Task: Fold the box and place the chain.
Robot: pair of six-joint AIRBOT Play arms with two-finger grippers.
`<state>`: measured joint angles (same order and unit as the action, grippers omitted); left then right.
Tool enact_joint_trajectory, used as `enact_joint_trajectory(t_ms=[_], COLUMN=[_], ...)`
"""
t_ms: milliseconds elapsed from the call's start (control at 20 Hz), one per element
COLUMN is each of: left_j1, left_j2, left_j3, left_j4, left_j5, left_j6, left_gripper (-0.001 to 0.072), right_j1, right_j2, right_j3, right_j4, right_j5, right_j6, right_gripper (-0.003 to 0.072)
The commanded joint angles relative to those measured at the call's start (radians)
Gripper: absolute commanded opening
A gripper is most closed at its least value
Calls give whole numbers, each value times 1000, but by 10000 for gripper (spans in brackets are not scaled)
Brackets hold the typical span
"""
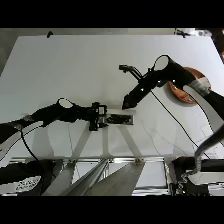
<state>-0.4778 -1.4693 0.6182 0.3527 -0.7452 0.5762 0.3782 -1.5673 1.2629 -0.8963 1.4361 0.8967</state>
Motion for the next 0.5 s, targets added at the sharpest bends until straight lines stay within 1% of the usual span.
enact_joint_trajectory(t_ms=[0,200,250,300,350,450], left_j1=[0,0,0,0,0,0], left_j2=[0,0,0,0,0,0], left_j3=[1,1,1,1,1,1], left_j4=[0,0,0,0,0,0], left_j5=[0,0,0,0,0,0], left_j6=[0,0,0,0,0,0], left_gripper=[209,209,209,209,209,209], right_j1=[48,98,114,131,148,182], right_j2=[57,128,130,130,130,130], right_j3=[4,-5,-8,-16,-27,-56], right_j4=[-166,-175,-183,-200,-223,-263], right_j5=[53,38,30,10,-14,-62], right_j6=[-46,-141,-147,-146,-146,-146], right_gripper=[320,321,345,419,439,440])
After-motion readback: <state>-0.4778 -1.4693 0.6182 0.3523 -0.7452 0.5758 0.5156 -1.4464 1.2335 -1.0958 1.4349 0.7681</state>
